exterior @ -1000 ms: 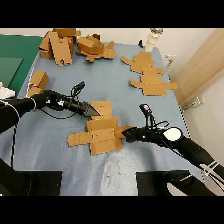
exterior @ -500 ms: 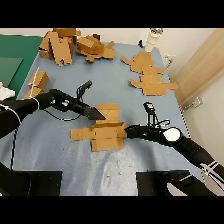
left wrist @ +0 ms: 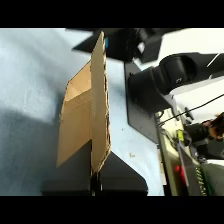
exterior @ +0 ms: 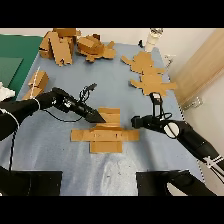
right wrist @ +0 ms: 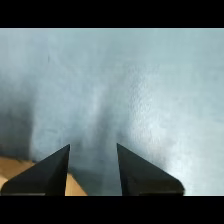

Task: Fold the box.

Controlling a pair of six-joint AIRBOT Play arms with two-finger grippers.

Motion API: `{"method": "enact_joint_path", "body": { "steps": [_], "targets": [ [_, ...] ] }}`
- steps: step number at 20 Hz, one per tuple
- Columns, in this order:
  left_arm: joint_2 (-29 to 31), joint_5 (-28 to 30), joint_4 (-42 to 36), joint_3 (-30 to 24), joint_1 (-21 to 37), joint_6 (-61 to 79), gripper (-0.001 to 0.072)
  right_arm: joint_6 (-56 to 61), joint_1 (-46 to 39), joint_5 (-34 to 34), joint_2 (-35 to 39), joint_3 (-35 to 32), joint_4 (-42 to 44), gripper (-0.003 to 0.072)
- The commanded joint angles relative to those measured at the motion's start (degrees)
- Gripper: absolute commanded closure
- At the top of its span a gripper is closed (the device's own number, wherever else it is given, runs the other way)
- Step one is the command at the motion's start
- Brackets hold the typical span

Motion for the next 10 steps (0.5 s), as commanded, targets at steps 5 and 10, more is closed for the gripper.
{"method": "enact_joint_path", "body": {
  "steps": [5,10],
  "targets": [
    [0.4,1.9,1.0,-2.3,-0.1,8.6,0.0696,4.2,0.0,2.8,-0.1,5.6,-0.8,0.0403],
    [5.3,8.9,-6.7,-10.2,-0.2,20.7,0.0696,4.2,0.0,4.2,-0.1,5.6,-1.2,0.0402]
  ]
}}
